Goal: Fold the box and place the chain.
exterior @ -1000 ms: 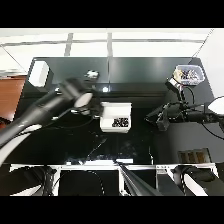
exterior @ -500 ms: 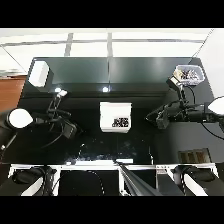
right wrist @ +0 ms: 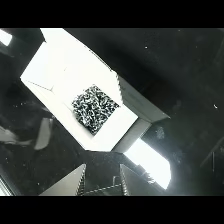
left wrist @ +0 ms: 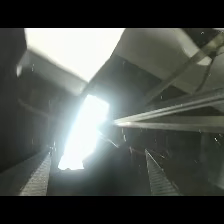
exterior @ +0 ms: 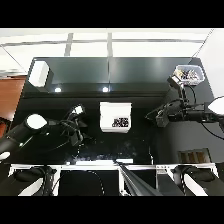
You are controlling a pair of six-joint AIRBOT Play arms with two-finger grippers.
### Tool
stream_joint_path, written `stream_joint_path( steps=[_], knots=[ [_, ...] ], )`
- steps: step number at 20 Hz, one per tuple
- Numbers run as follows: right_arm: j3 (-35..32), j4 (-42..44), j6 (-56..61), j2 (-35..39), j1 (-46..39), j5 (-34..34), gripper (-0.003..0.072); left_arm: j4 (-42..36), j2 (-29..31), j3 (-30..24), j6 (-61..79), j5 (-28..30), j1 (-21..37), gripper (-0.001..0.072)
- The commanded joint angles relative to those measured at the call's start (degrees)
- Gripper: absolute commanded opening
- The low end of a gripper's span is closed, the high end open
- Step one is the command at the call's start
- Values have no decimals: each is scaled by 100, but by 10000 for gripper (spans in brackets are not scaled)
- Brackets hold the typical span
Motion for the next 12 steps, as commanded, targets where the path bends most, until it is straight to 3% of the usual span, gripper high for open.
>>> stream_joint_path(
  steps=[1, 6, 12],
  knots=[
    [2, 0, 59, 2, 0, -48, 273, -354, -776, 459, 1561, -249, -76, 718],
    [2, 0, 76, 2, 0, -48, 273, -540, -1598, 1054, 2280, -205, -76, 719],
    [2, 2, 79, 2, 0, -50, 273, -555, -1980, 1292, 2638, -166, -76, 718]
  ],
)
